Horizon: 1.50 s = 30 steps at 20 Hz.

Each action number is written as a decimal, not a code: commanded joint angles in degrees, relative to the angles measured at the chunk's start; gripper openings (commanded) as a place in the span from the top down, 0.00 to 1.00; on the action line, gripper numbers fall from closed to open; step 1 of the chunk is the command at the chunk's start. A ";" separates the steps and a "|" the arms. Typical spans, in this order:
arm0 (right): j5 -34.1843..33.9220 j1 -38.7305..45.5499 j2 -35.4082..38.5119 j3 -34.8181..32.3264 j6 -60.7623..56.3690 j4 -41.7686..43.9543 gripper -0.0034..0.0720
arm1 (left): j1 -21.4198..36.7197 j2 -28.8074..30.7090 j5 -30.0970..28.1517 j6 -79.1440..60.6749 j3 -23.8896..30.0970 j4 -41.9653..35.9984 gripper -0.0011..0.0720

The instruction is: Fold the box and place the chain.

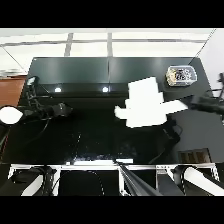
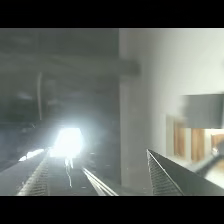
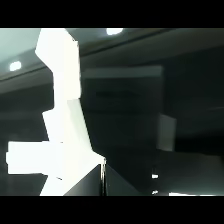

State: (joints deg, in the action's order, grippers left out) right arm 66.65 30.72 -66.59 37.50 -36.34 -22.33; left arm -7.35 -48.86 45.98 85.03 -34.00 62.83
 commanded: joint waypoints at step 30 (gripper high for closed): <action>-19.34 -27.39 4.07 -15.67 9.25 15.61 0.94 | -9.51 -56.04 43.43 -39.28 -37.46 -28.89 0.32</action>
State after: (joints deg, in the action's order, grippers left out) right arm 47.44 3.38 -62.54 21.87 -27.33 -6.70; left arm -15.75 -103.92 84.05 51.81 -70.39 31.42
